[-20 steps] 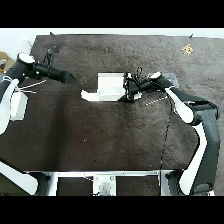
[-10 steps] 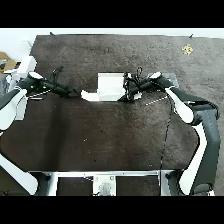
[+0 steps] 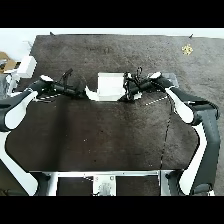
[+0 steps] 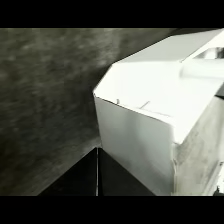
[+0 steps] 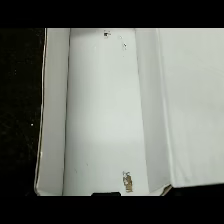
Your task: Fold the box and place the chain.
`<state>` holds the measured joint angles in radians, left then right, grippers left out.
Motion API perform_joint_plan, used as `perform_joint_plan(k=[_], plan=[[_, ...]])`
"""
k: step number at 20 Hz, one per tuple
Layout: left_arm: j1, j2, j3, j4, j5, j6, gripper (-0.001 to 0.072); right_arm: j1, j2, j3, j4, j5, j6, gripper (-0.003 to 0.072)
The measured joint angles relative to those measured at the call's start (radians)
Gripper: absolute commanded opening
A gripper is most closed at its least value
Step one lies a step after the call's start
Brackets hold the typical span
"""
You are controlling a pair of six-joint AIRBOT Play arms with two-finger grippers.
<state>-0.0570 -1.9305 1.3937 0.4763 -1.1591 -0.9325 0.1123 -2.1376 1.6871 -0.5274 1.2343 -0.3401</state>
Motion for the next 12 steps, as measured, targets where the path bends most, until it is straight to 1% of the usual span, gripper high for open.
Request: perform_joint_plan(k=[2,3,4,5,6,12], plan=[[-0.009,0.000,0.000,-0.043,-0.014,0.011,0.0011,0.000,0.000,0.000,0.000,0.000,0.000,0.0432],[-0.011,0.000,0.000,-0.057,-0.020,0.016,0.0032,0.000,0.000,0.000,0.000,0.000,0.000,0.0432],[-0.011,0.000,0.000,-0.071,-0.024,0.018,0.0261,0.000,0.000,0.000,0.000,0.000,0.000,0.0433],[-0.011,0.000,0.000,-0.082,-0.027,0.019,0.0432,0.000,0.000,0.000,0.000,0.000,0.000,0.0433],[-0.013,0.000,0.000,-0.090,-0.028,0.019,0.0420,0.000,0.000,0.000,0.000,0.000,0.000,0.0432],[-0.022,0.000,0.000,-0.116,-0.035,0.024,0.0420,0.000,0.000,0.000,0.000,0.000,0.000,0.0432]])
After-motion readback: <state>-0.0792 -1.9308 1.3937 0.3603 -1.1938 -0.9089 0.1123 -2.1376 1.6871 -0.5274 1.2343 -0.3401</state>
